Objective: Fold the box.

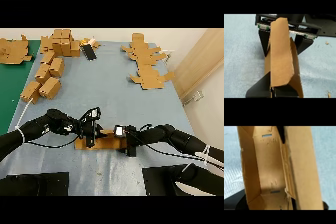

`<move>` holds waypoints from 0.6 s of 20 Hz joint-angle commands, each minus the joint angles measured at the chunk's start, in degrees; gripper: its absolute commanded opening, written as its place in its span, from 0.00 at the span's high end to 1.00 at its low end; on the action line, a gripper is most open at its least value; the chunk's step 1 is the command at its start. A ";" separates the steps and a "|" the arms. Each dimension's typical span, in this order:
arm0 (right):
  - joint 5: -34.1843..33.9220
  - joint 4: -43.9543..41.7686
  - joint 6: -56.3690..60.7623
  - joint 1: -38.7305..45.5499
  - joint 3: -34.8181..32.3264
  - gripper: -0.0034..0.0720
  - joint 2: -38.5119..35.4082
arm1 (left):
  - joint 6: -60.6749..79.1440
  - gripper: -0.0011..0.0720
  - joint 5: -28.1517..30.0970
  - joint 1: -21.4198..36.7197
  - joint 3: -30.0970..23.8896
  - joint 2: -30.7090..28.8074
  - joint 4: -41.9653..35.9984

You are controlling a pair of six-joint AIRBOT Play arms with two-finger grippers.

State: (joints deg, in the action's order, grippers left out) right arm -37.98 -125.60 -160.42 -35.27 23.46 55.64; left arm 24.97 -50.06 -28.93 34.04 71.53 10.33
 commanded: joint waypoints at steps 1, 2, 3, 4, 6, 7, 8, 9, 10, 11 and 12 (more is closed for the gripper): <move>-2.10 -0.24 -0.68 -0.04 0.22 0.00 0.35 | 0.00 0.97 0.09 -0.02 0.07 0.02 0.00; -2.19 -0.24 -0.81 -0.04 0.22 0.00 0.35 | 0.00 0.97 0.09 -0.02 0.07 0.02 0.00; -2.19 -0.22 -0.85 -0.04 0.22 0.00 0.35 | 0.00 0.97 0.09 -0.02 0.07 0.02 0.00; -2.21 -0.20 -1.18 -0.04 0.22 0.00 0.31 | 0.00 0.97 0.11 -0.02 0.07 0.02 -0.02; -1.88 0.07 -1.16 -0.04 0.24 0.00 -0.04 | 0.00 0.97 0.09 -0.02 0.07 0.02 0.00; -1.22 0.66 -1.16 -0.04 0.35 0.00 -0.39 | 0.00 0.97 0.11 -0.02 0.07 0.02 -0.02; -0.72 1.60 -1.14 -0.04 0.57 0.00 -0.85 | 0.00 0.97 0.09 -0.02 0.07 0.02 0.00; -0.28 2.43 -0.98 -0.04 0.68 0.00 -1.51 | 0.00 0.97 0.09 -0.02 0.07 0.02 0.00; -0.09 3.39 -0.98 -0.04 0.81 0.00 -2.27 | 0.00 0.97 0.11 -0.02 0.07 0.02 0.00; 0.02 3.91 -0.98 -0.04 0.87 0.00 -2.99 | 0.00 0.97 0.09 -0.02 0.07 0.02 0.00; -0.07 3.89 -0.90 -0.04 0.85 0.00 -3.50 | 0.00 0.97 0.09 -0.02 0.07 0.02 -0.02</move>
